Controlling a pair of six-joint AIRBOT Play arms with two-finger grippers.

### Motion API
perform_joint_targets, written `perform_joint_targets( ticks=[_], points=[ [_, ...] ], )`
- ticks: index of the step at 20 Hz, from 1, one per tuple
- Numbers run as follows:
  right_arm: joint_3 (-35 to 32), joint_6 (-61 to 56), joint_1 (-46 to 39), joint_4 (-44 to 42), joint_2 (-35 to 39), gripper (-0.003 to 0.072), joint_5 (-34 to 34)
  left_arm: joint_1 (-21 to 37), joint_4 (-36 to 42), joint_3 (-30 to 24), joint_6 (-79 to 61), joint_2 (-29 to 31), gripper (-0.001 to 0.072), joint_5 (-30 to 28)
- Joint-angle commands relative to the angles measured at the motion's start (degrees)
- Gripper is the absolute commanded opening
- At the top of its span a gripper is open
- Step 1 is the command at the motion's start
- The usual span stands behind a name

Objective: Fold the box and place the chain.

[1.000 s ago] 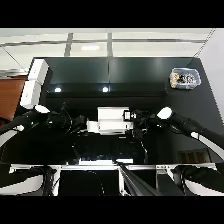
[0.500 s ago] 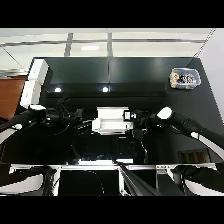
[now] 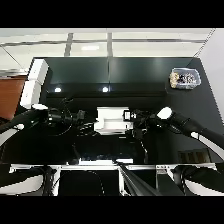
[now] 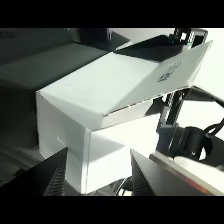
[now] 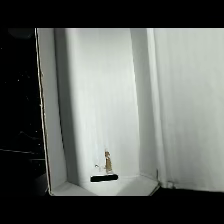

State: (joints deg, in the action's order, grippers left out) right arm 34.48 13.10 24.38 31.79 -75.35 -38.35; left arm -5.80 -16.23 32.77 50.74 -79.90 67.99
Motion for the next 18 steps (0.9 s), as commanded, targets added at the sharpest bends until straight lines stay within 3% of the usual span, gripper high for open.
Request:
perform_joint_targets(
  ticks=[1,7,12,18],
  points=[
    [0.02,-0.02,0.02,-0.02,-0.04,0.0450,0.00,-2.67,-1.38,1.66,-0.11,-0.04,0.0469,-0.28],
    [0.02,-0.02,0.02,-0.02,-0.04,0.0449,0.00,-10.99,-19.63,10.95,21.27,-0.04,0.0469,-7.54],
    [0.02,-0.02,0.02,-0.02,-0.04,0.0449,0.00,-17.27,-34.12,17.84,35.30,-0.04,0.0469,-7.91],
    [0.02,-0.02,0.02,-0.02,-0.04,0.0450,0.02,-26.16,-51.47,19.71,50.62,-0.04,0.0469,-12.22]
  ],
)
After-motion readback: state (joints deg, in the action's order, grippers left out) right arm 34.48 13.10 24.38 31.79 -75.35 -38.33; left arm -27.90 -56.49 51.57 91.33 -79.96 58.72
